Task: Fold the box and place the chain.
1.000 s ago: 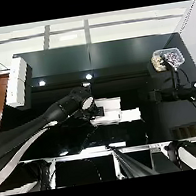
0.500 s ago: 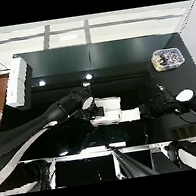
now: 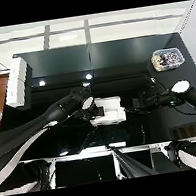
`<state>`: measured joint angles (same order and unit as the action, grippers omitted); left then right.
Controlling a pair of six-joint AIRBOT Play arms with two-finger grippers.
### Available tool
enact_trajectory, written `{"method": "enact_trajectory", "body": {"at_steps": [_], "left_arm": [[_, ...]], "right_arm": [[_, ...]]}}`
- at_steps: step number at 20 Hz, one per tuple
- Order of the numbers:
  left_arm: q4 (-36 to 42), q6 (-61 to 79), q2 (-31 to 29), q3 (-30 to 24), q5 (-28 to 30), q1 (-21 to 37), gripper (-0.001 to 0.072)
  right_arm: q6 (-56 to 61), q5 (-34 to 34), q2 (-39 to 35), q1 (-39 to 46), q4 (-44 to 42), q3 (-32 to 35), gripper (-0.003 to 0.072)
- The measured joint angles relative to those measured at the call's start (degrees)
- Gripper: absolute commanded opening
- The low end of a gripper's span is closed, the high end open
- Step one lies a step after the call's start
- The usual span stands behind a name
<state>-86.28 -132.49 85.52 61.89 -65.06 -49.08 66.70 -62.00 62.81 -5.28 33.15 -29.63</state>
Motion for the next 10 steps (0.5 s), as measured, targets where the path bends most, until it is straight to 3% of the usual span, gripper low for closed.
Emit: {"method": "enact_trajectory", "body": {"at_steps": [6, 7, 8, 10], "left_arm": [[0.00, 0.00, 0.00, 0.00, 0.00, 0.00, 0.0028], [0.00, 0.00, 0.00, 0.00, 0.00, 0.00, 0.0027], [0.00, 0.00, 0.00, 0.00, 0.00, 0.00, 0.0028], [0.00, 0.00, 0.00, 0.00, 0.00, 0.00, 0.0028]], "right_arm": [[-0.24, -0.92, 0.11, -3.32, -0.96, -0.96, 0.0618], [-0.22, -0.52, 0.11, -4.22, -1.29, -1.01, 0.0524], [-0.02, -0.11, 0.11, -5.01, -1.64, -1.03, 0.0484], [0.76, 0.94, 0.11, -6.38, -1.99, -1.07, 0.0484]]}}
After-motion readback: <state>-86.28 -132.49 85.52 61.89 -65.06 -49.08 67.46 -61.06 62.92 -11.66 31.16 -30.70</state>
